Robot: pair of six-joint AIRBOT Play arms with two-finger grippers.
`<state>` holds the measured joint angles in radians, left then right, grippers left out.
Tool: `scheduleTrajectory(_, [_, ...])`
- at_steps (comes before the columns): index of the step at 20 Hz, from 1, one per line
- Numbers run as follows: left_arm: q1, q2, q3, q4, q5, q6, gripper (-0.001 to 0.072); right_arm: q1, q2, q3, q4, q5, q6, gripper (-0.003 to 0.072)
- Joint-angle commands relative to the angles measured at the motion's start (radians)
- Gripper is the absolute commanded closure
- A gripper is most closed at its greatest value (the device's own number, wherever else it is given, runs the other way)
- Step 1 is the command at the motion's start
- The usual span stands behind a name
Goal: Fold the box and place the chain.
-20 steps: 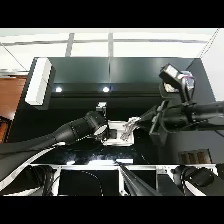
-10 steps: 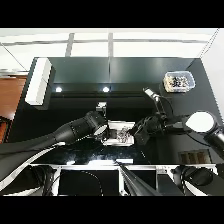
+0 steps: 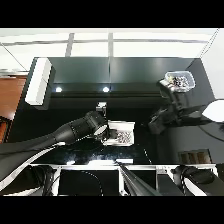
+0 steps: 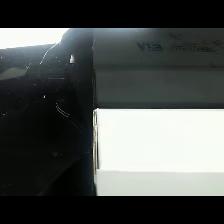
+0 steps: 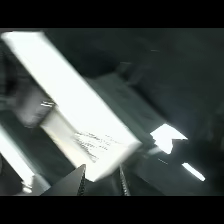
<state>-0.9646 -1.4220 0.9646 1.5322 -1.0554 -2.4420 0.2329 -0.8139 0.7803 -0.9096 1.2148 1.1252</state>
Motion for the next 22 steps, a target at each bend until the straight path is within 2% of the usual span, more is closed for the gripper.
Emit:
scheduleTrajectory(1, [0.0, 0.0, 0.0, 0.0, 0.001, 0.0, 0.0683, -0.17, 0.009, 0.043, -0.082, 0.073, -0.001, 0.0424])
scheduleTrajectory(7, [0.0, 0.001, 0.0, -0.016, 0.0, -0.002, 0.0676, -0.212, 0.009, 0.024, -0.073, -0.023, -0.004, 0.0424])
scheduleTrajectory(8, [0.0, 0.003, 0.001, -0.027, -0.002, -0.006, 0.0561, -0.212, 0.009, 0.024, -0.075, -0.021, -0.004, 0.0423])
scheduleTrajectory(9, [0.0, 0.006, 0.007, -0.026, -0.016, -0.021, 0.0344, -0.212, 0.009, 0.024, -0.075, -0.018, -0.004, 0.0423])
scheduleTrajectory(10, [0.0, 0.013, 0.018, -0.026, -0.029, -0.035, 0.0249, -0.212, 0.009, 0.024, -0.075, -0.013, -0.004, 0.0423])
scheduleTrajectory(14, [-0.001, 0.118, 0.074, 0.042, -0.058, 0.053, 0.0244, -0.212, 0.009, 0.024, -0.075, 0.005, -0.004, 0.0423])
scheduleTrajectory(17, [0.014, 0.244, 0.064, 0.102, -0.161, 0.216, 0.0245, -0.212, 0.009, 0.024, -0.075, 0.01, -0.003, 0.0424])
scheduleTrajectory(20, [0.111, 0.375, -0.019, 0.171, -0.251, 0.351, 0.0244, -0.212, 0.009, 0.024, -0.074, 0.009, 0.008, 0.0423])
scheduleTrajectory(21, [0.167, 0.426, -0.072, 0.186, -0.239, 0.36, 0.0245, -0.212, 0.009, 0.024, -0.074, 0.009, 0.019, 0.0423])
scheduleTrajectory(22, [0.224, 0.47, -0.131, 0.187, -0.186, 0.36, 0.0244, -0.212, 0.009, 0.024, -0.074, 0.009, 0.032, 0.0424])
